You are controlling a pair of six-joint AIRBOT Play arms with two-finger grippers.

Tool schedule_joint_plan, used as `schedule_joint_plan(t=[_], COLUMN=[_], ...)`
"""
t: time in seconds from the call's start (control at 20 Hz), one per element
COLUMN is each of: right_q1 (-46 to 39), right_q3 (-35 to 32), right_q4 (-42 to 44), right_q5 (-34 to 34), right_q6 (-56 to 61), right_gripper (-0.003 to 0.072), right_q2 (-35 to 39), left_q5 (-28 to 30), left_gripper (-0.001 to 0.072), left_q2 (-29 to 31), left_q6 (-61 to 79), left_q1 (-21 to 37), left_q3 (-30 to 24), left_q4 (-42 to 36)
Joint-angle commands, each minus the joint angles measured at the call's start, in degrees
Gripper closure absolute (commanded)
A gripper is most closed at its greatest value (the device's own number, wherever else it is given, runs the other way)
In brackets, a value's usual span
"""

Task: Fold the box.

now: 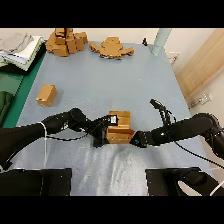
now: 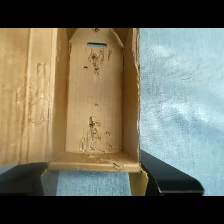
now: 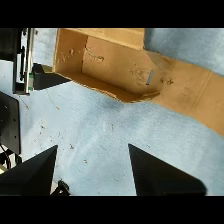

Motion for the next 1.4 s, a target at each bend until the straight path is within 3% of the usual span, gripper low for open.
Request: schedule_joint_plan(t=[0.0, 0.45, 0.9, 0.95, 1.0, 1.15, 1.2, 1.35], right_q1=[0.04, 0.04, 0.04, 0.02, 0.04, 0.02, 0.02, 0.02], right_q3=[0.02, 0.00, 0.00, 0.00, 0.00, 0.00, 0.00, 0.00], right_q4=[-0.02, 0.02, 0.35, 0.59, 0.76, 1.05, 1.05, 1.03], right_q5=[0.28, 2.78, 2.82, 2.99, 3.63, 6.38, 7.13, 8.44], right_q6=[0.11, 0.87, 1.62, 1.62, 1.62, 1.62, 1.62, 1.62], right_gripper=[-0.0034, -0.0034, -0.0034, 0.0023, 0.0179, 0.0555, 0.0593, 0.0593], right_q2=[-0.02, -0.31, -4.76, -5.14, -5.38, -5.84, -5.84, -5.84], left_q5=[0.09, 1.27, 1.22, 1.25, 1.22, 1.14, 1.09, 1.14], left_gripper=[0.0186, 0.0186, 0.0186, 0.0186, 0.0186, 0.0186, 0.0187, 0.0187], left_q2=[-0.07, 0.57, 1.81, 1.75, 1.57, 0.85, 0.68, 0.66], left_q6=[-3.28, -3.28, -8.87, -8.85, -8.83, -8.83, -8.83, -8.63], left_q1=[0.00, 0.02, -0.02, -0.11, -0.11, -0.24, -0.57, -2.03], left_q3=[0.00, 0.42, 1.42, 1.42, 1.42, 1.42, 1.40, 1.62], left_q4=[3.87, 4.11, 11.41, 11.43, 11.43, 11.34, 11.41, 11.43])
